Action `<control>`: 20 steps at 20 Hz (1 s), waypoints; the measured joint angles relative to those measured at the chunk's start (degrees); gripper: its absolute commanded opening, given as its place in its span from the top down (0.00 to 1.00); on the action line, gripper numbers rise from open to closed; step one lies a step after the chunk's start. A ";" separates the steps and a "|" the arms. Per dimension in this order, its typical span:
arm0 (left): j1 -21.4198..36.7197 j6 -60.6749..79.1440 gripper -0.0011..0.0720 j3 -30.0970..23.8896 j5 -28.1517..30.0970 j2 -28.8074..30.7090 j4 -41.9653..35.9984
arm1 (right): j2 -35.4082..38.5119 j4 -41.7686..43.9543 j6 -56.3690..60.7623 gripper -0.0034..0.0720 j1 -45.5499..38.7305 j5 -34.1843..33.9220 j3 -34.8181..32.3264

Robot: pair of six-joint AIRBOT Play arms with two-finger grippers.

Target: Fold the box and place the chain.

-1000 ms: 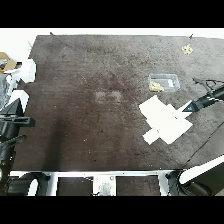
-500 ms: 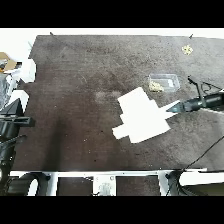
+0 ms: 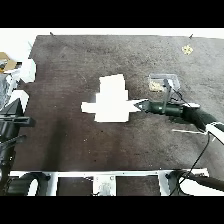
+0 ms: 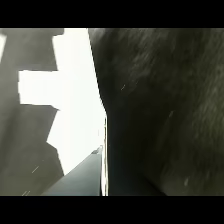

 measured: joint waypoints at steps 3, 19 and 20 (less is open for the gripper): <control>0.00 -0.28 0.43 0.02 -2.32 0.00 0.02 | -1.77 3.08 -2.40 0.95 5.77 -9.62 1.53; 0.00 -0.90 0.43 41.88 -41.72 -61.57 -0.96 | -9.16 4.26 -8.87 0.95 10.01 -14.73 7.43; 0.00 -1.40 0.43 46.64 -44.89 -67.19 -0.63 | -9.16 4.17 -8.92 0.95 10.01 -14.84 7.43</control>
